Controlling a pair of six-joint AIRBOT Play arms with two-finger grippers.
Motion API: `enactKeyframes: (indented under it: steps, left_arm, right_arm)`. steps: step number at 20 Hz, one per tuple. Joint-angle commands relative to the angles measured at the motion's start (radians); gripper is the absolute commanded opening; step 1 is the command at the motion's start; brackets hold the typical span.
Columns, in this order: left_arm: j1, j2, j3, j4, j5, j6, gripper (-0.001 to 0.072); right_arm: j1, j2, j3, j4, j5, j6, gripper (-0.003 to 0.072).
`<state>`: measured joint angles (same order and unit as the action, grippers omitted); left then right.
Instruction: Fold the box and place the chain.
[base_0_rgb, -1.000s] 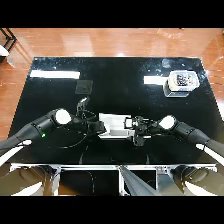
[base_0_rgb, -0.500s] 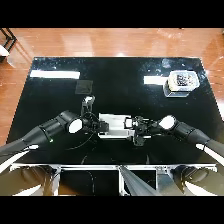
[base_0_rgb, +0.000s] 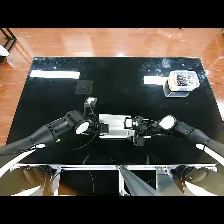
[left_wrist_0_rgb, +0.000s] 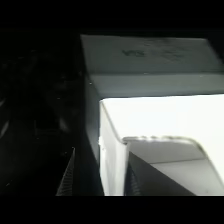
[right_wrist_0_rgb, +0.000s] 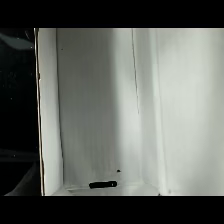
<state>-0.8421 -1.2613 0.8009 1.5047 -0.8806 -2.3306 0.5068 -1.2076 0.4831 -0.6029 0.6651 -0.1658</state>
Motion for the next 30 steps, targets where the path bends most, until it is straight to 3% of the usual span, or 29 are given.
enactKeyframes:
  steps: [1,5,7,16,30]
  left_arm:
    - [-0.011,-0.011,0.035,0.06,-0.06,-0.054,0.0408]
    - [-0.028,-0.071,0.095,0.063,-0.113,-0.058,0.0408]
    - [-0.048,-0.089,0.114,0.067,-0.142,-0.06,0.0368]
    - [-0.066,-0.138,0.164,0.092,-0.169,-0.109,0.0353]
    - [-0.065,-0.159,0.169,0.084,-0.173,-0.112,0.035]
  right_arm:
    - [0.0,0.0,0.0,0.0,0.001,0.0,0.0365]
    - [0.0,0.0,0.0,0.0,0.001,0.0,0.0364]
    - [0.0,0.0,0.0,0.0,0.001,0.0,0.0364]
    - [0.0,0.0,0.0,0.0,0.001,0.0,0.0365]
    - [0.0,0.0,0.0,0.0,0.001,0.0,0.0365]
